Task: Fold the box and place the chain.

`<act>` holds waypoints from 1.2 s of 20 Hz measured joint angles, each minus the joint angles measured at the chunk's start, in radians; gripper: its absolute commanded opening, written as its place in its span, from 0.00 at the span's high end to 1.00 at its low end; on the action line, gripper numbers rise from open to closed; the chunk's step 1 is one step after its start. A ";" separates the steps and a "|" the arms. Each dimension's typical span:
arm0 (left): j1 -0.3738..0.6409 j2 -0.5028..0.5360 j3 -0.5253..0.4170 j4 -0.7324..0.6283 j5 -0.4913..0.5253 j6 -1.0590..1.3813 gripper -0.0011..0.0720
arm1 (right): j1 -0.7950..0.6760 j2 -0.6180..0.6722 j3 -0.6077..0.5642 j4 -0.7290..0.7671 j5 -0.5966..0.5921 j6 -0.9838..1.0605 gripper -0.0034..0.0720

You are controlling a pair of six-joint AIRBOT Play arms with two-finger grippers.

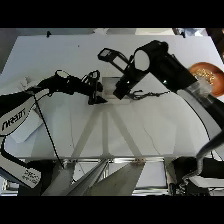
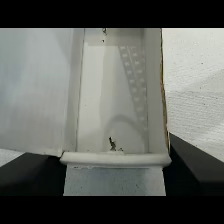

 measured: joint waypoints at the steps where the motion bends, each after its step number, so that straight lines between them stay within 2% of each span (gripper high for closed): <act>1: 0.000 0.000 0.000 0.000 0.000 0.000 0.46 | 0.005 -0.022 0.000 0.005 -0.007 -0.006 0.94; 6: 0.000 0.000 0.000 0.000 0.000 0.000 0.46 | 0.014 -0.150 0.000 0.006 -0.044 0.010 0.94; 10: 0.000 0.000 0.000 0.000 0.001 0.000 0.46 | 0.015 -0.204 0.002 -0.010 -0.105 0.067 0.93; 11: 0.000 0.000 0.000 0.000 0.001 -0.002 0.46 | 0.016 -0.211 0.001 -0.024 -0.128 0.079 0.88; 12: 0.000 0.000 0.000 0.000 0.001 -0.002 0.46 | 0.016 -0.214 0.002 -0.034 -0.132 0.090 0.68; 13: 0.000 0.000 0.000 0.000 0.001 -0.004 0.46 | 0.016 -0.216 0.002 -0.043 -0.135 0.100 0.53; 18: 0.000 0.000 0.000 0.000 0.000 0.002 0.46 | 0.015 -0.179 -0.001 -0.092 -0.088 0.119 0.54; 24: 0.000 0.000 0.000 0.000 0.000 0.000 0.46 | -0.025 -0.017 0.001 -0.211 -0.034 0.083 0.53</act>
